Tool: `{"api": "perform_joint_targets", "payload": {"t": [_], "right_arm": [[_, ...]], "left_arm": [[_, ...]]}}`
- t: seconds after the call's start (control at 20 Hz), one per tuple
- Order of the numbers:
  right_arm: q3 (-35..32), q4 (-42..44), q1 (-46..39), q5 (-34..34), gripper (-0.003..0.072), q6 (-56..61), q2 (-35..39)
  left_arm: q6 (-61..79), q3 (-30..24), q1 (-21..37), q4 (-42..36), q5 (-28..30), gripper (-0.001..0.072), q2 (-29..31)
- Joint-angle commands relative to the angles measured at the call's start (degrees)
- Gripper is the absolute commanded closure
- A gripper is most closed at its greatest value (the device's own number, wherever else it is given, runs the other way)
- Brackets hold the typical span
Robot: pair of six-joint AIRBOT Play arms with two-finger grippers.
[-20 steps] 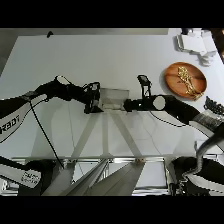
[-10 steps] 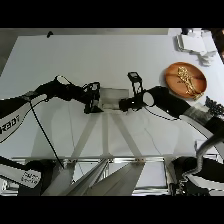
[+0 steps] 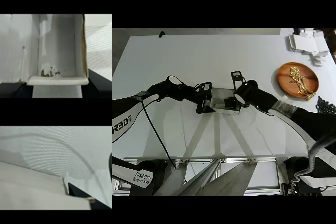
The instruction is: Fold the box and place the chain.
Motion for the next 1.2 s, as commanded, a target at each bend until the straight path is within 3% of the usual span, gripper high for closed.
{"api": "perform_joint_targets", "payload": {"t": [0.0,0.15,0.2,0.35,0.4,0.45,0.55,0.6,0.9,1.05,1.1,1.15], "right_arm": [[1.3,-2.4,1.4,3.3,0.0387,8.4,-2.0],[1.5,-3.6,1.7,3.0,0.0559,9.8,-2.0],[1.5,-3.6,1.7,2.7,0.0682,9.8,-2.0],[1.6,-3.5,1.7,2.6,0.0677,9.8,-1.9],[1.6,-3.5,1.7,2.6,0.0664,9.8,-1.8],[1.6,-3.5,1.7,2.7,0.0584,9.8,-1.6],[1.6,-3.3,1.7,3.8,0.0294,8.5,0.0],[1.6,-3.2,1.7,4.7,0.0246,6.8,1.2],[1.6,-0.9,0.8,10.8,0.0245,-13.2,15.1],[1.5,-1.0,-6.0,10.7,0.0243,-21.4,21.9],[1.5,-1.1,-9.6,10.7,0.0199,-23.4,23.0],[1.6,-1.3,-14.0,10.7,0.0091,-25.0,23.3]], "left_arm": [[0.0,0.0,0.0,0.0,0.0,0.0551,0.0],[0.0,0.0,0.0,0.0,0.0,0.0551,0.0],[0.0,0.0,0.0,0.0,0.0,0.0551,0.0],[0.0,0.0,0.0,0.0,0.0,0.0551,0.0],[0.0,0.0,0.0,0.0,0.0,0.0551,0.0],[0.0,0.0,0.0,0.0,0.0,0.0551,0.0],[0.0,0.0,0.0,0.0,0.0,0.0551,0.0],[0.0,0.0,0.0,0.0,0.0,0.0551,0.0],[0.0,0.0,0.0,0.0,0.0,0.0551,0.0],[0.0,0.0,0.0,0.0,0.0,0.0551,0.0],[0.0,0.0,0.0,0.0,0.0,0.0551,0.0],[0.0,0.0,0.0,0.0,0.0,0.0551,0.0]]}}
